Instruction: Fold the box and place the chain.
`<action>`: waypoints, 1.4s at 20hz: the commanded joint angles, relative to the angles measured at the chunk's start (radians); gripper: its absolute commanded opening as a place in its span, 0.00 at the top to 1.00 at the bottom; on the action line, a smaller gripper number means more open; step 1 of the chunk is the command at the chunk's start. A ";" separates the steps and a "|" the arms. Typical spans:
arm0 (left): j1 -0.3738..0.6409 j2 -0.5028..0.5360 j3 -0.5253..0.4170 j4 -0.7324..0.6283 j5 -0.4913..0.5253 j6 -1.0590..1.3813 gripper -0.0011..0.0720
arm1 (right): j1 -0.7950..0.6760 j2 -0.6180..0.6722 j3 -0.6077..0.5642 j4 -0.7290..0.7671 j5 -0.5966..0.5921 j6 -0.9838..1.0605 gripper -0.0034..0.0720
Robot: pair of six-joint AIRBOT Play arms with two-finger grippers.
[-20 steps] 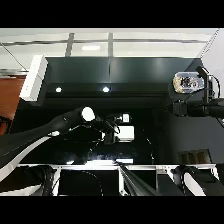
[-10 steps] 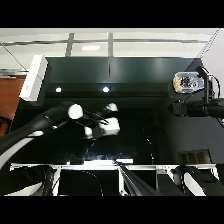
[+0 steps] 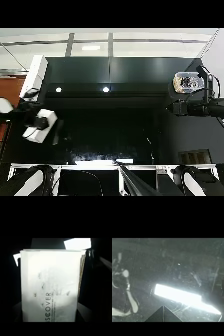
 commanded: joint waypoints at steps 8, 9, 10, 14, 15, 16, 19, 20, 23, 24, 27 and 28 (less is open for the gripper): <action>0.412 0.028 0.023 -0.011 0.191 -0.019 0.53 | 0.000 0.001 0.000 0.000 -0.018 -0.012 0.95; 0.412 0.028 0.027 -0.017 0.241 -0.018 0.53 | 0.000 0.001 0.000 0.000 -0.017 -0.012 0.95; 0.412 0.026 0.032 -0.049 0.289 0.004 0.53 | 0.000 0.000 0.000 0.000 -0.016 -0.012 0.95; 0.409 -0.029 0.063 -0.294 0.298 0.323 0.53 | 0.000 0.001 0.000 0.000 -0.010 -0.012 0.95; 0.409 -0.050 0.077 -0.301 0.286 0.355 0.53 | 0.000 0.001 0.000 0.000 -0.009 -0.012 0.95; 0.410 -0.071 0.093 -0.297 0.271 0.377 0.53 | 0.000 0.001 0.000 0.000 -0.009 -0.012 0.95; 0.403 -0.140 0.158 -0.303 0.238 0.464 0.53 | 0.000 0.001 0.000 0.000 -0.011 -0.012 0.95; 0.398 -0.167 0.181 -0.299 0.229 0.469 0.53 | 0.000 0.000 0.000 0.000 -0.011 -0.012 0.95; 0.393 -0.253 0.242 -0.299 0.183 0.468 0.53 | 0.000 0.000 0.000 0.000 -0.011 -0.012 0.95; 0.394 -0.272 0.250 -0.297 0.178 0.468 0.53 | 0.000 0.001 0.000 0.000 -0.011 -0.011 0.95; 0.394 -0.310 0.251 -0.295 0.188 0.468 0.53 | 0.000 0.001 0.000 0.000 -0.011 -0.011 0.95; 0.394 -0.321 0.251 -0.294 0.188 0.468 0.53 | 0.000 0.000 0.000 0.000 -0.012 -0.011 0.95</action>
